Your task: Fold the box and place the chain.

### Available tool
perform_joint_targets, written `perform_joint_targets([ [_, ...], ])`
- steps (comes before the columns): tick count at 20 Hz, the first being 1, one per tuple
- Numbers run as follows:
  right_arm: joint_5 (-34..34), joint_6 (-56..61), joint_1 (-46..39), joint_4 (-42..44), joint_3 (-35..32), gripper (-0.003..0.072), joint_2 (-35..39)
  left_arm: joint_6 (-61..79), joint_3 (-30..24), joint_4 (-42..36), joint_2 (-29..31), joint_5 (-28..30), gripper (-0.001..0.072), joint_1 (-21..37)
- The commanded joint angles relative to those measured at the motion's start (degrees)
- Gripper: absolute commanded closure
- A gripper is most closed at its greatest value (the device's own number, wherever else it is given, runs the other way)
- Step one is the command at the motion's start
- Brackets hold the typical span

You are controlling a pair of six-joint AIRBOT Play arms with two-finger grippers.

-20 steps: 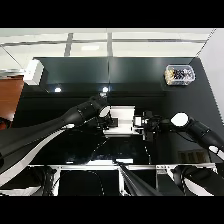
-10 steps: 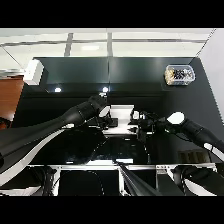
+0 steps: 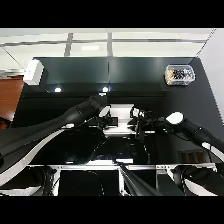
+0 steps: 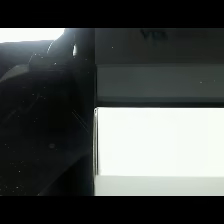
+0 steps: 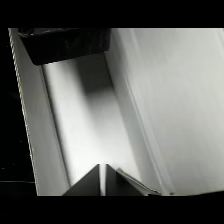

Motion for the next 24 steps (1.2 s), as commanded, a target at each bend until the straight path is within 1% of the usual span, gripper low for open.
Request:
perform_joint_targets([
  [1, 4.8, 20.1, -2.1, -5.8, 0.9, 0.0672, 2.3, 0.1, 0.0, -0.5, 0.0, 0.0, 0.0683, 0.0],
  [3, 11.2, 39.3, -7.0, -18.2, 4.5, 0.0672, 5.8, 0.1, 0.0, -0.4, 0.0, -0.2, 0.0683, 0.0],
  [5, 18.8, 55.3, -15.1, -30.1, 9.2, 0.0671, 7.8, 0.1, 0.0, -0.4, 0.0, -0.2, 0.0683, 0.0],
  [6, 20.5, 60.2, -19.6, -32.9, 10.3, 0.0671, 7.9, 0.1, 0.0, -0.4, 0.0, -0.2, 0.0683, 0.0],
  [7, 20.4, 62.8, -24.4, -33.7, 10.3, 0.0671, 7.9, 0.1, 0.0, -0.4, 0.0, -0.1, 0.0683, 0.0],
  [10, 18.2, 76.2, -36.3, -32.3, 9.0, 0.0671, 7.5, 0.1, 0.0, -0.4, 0.0, -0.5, 0.0683, 0.0],
  [12, 20.4, 77.4, -40.0, -32.3, 8.8, 0.0672, 6.0, 0.1, 0.0, -0.4, 0.0, -0.6, 0.0683, 0.0],
  [14, 24.8, 76.7, -40.1, -32.2, 8.8, 0.0672, 2.8, 0.0, 0.0, -0.4, 0.0, -0.6, 0.0683, 0.0],
  [15, 27.1, 76.4, -39.9, -31.0, 8.8, 0.0671, 0.7, 0.1, 0.0, -0.4, 0.0, -0.6, 0.0682, 0.0],
  [17, 32.5, 72.2, -38.9, -26.7, 8.8, 0.0672, -4.0, 0.1, 0.0, -0.4, 0.0, -0.6, 0.0683, 0.0],
  [18, 34.1, 70.6, -38.2, -25.0, 8.8, 0.0672, -5.9, 0.1, 0.0, -0.4, 0.0, -0.6, 0.0683, 0.0],
  [21, 34.7, 67.7, -35.0, -21.8, 8.8, 0.0671, -10.0, 0.1, 0.0, -0.4, 0.0, -0.5, 0.0682, 0.1],
  [24, 34.7, 59.8, -30.3, -18.6, 8.8, 0.0671, -11.9, 0.1, 0.0, -0.4, 0.0, -0.6, 0.0683, 0.0],
])
